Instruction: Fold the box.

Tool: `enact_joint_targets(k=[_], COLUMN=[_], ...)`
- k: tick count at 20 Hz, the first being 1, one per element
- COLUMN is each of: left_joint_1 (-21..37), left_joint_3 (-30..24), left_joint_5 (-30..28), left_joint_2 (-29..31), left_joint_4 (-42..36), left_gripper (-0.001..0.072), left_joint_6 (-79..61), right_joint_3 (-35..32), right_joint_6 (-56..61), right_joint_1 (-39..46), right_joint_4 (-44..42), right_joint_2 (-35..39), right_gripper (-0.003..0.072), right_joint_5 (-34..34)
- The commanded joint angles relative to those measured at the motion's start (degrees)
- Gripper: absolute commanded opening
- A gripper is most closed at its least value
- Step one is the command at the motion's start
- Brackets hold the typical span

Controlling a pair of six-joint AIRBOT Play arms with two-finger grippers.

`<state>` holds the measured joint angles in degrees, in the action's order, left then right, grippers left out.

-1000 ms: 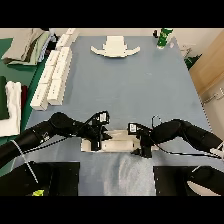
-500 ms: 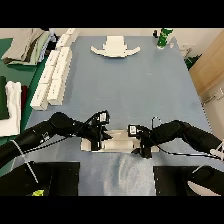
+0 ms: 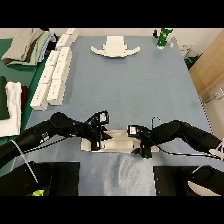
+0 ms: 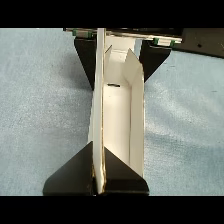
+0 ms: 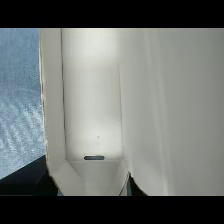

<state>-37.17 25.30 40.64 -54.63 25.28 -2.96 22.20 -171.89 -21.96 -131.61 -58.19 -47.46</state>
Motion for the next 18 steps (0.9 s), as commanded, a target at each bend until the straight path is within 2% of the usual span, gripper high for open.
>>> enact_joint_targets(k=[1,16,18], left_joint_1=[0.0,0.0,0.0], left_joint_3=[0.0,0.0,0.0], left_joint_5=[0.0,-0.2,1.4], left_joint_2=[0.0,0.0,0.0], left_joint_4=[0.0,0.0,0.0], left_gripper=[0.0015,0.0015,0.0015], left_joint_6=[0.0,0.0,0.0], right_joint_3=[0.0,0.0,0.0], right_joint_6=[0.0,0.0,0.0], right_joint_1=[-0.1,-0.1,-0.1], right_joint_4=[0.3,0.9,0.9], right_joint_2=[0.0,0.0,0.0], right_gripper=[0.0505,0.0505,0.0505], right_joint_5=[0.0,0.0,0.0])
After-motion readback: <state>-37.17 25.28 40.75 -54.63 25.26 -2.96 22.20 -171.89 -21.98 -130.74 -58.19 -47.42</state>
